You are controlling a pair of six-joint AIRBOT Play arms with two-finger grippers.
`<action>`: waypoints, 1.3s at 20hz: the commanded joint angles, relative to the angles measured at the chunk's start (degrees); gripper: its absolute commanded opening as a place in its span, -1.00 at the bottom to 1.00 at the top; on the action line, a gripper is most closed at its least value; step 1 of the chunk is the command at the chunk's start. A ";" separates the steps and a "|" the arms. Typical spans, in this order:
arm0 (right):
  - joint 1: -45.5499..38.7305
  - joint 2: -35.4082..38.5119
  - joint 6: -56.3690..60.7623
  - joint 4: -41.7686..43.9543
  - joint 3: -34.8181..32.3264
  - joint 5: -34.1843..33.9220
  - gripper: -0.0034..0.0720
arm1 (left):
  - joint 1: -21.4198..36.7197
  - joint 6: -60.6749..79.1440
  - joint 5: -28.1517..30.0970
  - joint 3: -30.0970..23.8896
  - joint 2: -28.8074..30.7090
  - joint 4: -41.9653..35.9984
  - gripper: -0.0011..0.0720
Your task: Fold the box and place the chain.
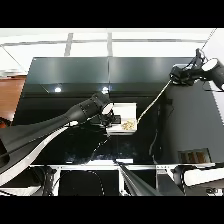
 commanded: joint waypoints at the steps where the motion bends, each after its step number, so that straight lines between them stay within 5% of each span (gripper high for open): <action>1: -0.09 8.52 -6.95 0.26 0.48 6.43 -0.88 | 0.07 0.00 0.04 0.07 0.00 0.00 -0.90; 9: -0.07 32.74 -8.37 0.59 1.07 9.42 -0.89 | 0.07 0.00 0.07 0.07 0.00 0.02 -0.90; 13: 0.04 40.81 -8.81 7.72 1.11 11.89 -0.89 | 0.07 0.00 0.24 0.07 0.00 0.02 -0.90; 21: 1.68 44.44 -17.38 43.08 1.68 25.73 -0.89 | 0.07 0.00 0.11 0.07 0.00 0.02 -0.89; 26: 14.45 44.41 -17.38 41.22 1.66 22.97 -0.89 | 0.07 0.00 0.13 0.07 0.00 0.02 -0.90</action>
